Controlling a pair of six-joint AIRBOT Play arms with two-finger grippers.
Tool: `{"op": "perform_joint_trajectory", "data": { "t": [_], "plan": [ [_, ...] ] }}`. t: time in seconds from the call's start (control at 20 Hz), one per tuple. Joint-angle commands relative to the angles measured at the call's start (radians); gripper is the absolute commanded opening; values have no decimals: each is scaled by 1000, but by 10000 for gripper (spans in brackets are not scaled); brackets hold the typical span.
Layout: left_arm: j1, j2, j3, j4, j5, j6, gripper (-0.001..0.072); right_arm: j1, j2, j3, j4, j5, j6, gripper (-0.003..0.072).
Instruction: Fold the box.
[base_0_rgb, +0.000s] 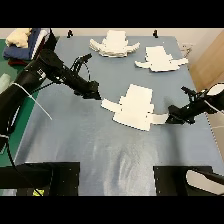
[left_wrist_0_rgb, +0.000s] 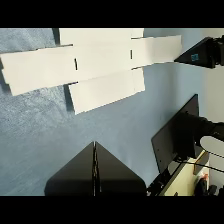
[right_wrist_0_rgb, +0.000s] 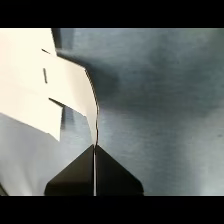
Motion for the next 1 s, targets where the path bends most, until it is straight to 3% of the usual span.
{"op": "perform_joint_trajectory", "data": {
  "t": [0.0,0.2,0.95],
  "plan": [
    [4,1,0,11,-18,15,14,189,130,-62,-298,-142,270,3],
    [4,1,0,11,-13,14,14,360,178,-61,-540,-170,461,2],
    [3,0,0,27,55,6,15,573,179,-61,-544,-147,555,3]
  ]
}}
